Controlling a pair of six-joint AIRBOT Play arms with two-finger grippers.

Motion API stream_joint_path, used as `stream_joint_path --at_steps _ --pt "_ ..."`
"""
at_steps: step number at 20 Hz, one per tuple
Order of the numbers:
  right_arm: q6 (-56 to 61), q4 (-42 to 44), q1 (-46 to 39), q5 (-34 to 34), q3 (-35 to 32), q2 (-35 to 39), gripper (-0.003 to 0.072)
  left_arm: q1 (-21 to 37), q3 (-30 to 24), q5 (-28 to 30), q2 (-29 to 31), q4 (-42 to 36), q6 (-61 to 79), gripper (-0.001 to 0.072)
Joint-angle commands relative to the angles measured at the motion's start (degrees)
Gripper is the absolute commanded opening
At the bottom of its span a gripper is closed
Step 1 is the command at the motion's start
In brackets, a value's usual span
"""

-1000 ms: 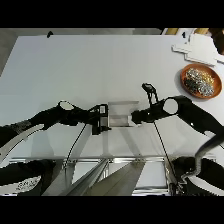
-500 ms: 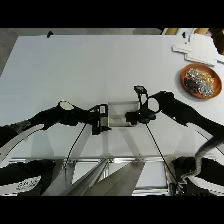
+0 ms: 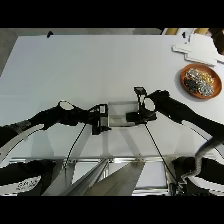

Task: Fold the box and place the chain.

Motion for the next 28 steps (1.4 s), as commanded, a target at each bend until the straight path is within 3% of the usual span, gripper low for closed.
stream_joint_path --at_steps 1,2,15,20,25,27,28 --pt "0.0 -1.2 0.1 0.2 0.0 -0.2 0.0087 0.0 0.0 0.1 0.0 0.0 0.2 0.0012" --pt "0.0 -1.7 0.1 0.2 0.1 -0.2 0.0195 0.0 0.0 0.1 0.0 0.0 0.2 0.0012" --pt "3.3 -6.1 1.9 2.7 3.9 -3.7 0.0198 0.0 0.0 0.1 0.0 0.0 0.2 0.0012" --pt "4.5 -6.1 1.9 3.0 3.9 -4.1 0.0017 0.0 0.0 0.1 0.0 0.0 0.2 0.0012" --pt "4.7 -6.1 1.8 2.9 3.9 -4.1 0.0018 0.0 0.0 0.1 0.0 0.0 0.2 0.0012" --pt "4.7 -6.1 1.9 2.9 3.9 -4.1 0.0132 0.0 0.0 0.1 0.0 0.0 0.2 0.0012" --pt "5.2 -6.1 1.9 2.9 3.9 -4.1 0.0137 0.0 0.0 0.1 0.0 0.0 0.2 0.0012"
